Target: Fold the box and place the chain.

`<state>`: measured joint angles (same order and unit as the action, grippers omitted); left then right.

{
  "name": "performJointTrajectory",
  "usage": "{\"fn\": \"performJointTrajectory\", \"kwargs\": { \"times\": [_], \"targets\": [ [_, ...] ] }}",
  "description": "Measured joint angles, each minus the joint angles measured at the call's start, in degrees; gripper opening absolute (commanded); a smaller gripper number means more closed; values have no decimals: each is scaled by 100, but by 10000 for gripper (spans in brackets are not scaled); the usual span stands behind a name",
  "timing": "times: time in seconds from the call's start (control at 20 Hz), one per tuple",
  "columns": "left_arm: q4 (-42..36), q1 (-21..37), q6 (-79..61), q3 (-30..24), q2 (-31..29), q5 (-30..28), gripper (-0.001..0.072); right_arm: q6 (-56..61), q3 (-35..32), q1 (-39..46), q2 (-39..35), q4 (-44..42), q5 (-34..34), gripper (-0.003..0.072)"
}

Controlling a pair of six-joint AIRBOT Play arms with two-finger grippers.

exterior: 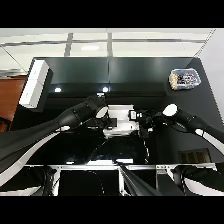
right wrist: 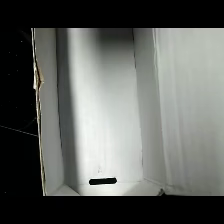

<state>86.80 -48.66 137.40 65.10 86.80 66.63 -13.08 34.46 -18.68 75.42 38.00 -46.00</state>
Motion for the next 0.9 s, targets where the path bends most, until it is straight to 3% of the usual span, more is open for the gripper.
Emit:
{"fn": "performJointTrajectory", "kwargs": {
  "times": [0.05,0.1,0.25,0.35,0.4,0.55,0.6,0.65,0.7,0.9],
  "targets": [
    [24,-13,55,15,13,-2,440,0,0,0,0,0,0,263],
    [44,-22,105,24,26,-31,359,0,0,0,0,0,0,263],
    [72,-33,190,37,63,-144,324,0,0,0,0,0,0,262],
    [68,-39,227,44,87,-151,72,-2,0,0,0,0,0,263],
    [59,-39,229,46,92,-142,26,-4,0,0,0,4,-2,263],
    [9,-39,249,46,103,-149,31,-4,0,0,0,4,0,262],
    [-11,-39,249,48,107,-151,123,-2,0,0,0,2,0,263],
    [-28,-39,247,46,111,-173,414,-2,0,0,0,2,-2,262],
    [-44,-39,245,46,118,-197,547,-2,0,0,0,2,0,263],
    [-33,-39,205,46,116,-109,544,-2,0,0,0,2,0,263]
  ]
}}
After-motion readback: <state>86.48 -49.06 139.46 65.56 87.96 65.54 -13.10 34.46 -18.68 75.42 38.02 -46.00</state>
